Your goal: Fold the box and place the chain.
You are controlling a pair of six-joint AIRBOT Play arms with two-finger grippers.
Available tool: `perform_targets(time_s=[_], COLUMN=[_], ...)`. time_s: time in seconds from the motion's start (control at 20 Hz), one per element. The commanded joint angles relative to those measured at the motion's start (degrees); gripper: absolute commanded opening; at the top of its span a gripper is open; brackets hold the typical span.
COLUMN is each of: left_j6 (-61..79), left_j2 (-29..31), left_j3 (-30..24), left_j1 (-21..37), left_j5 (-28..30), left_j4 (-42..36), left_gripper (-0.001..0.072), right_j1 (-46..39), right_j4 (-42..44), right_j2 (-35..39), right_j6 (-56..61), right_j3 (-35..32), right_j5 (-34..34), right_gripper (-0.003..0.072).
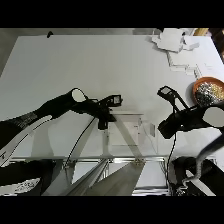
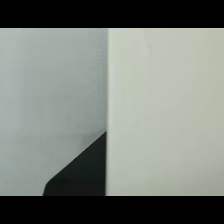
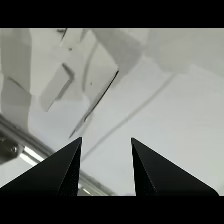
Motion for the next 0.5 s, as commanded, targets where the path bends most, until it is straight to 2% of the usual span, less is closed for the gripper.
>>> perform_targets(time_s=[0.0, 0.45], left_j6=[0.2, 3.8], left_j2=[0.2, -3.9], left_j3=[0.0, 0.0], left_j1=[-1.4, -1.5], left_j5=[5.4, 5.8], left_j4=[0.8, 0.6], left_gripper=[0.0008, 0.0008], right_j1=[0.1, 0.1], right_j4=[-0.7, 0.3], right_j2=[2.9, 3.8], right_j6=[-3.4, -3.7], right_j3=[0.3, 0.2], right_j5=[0.3, -5.2], right_gripper=[0.0337, 0.0337])
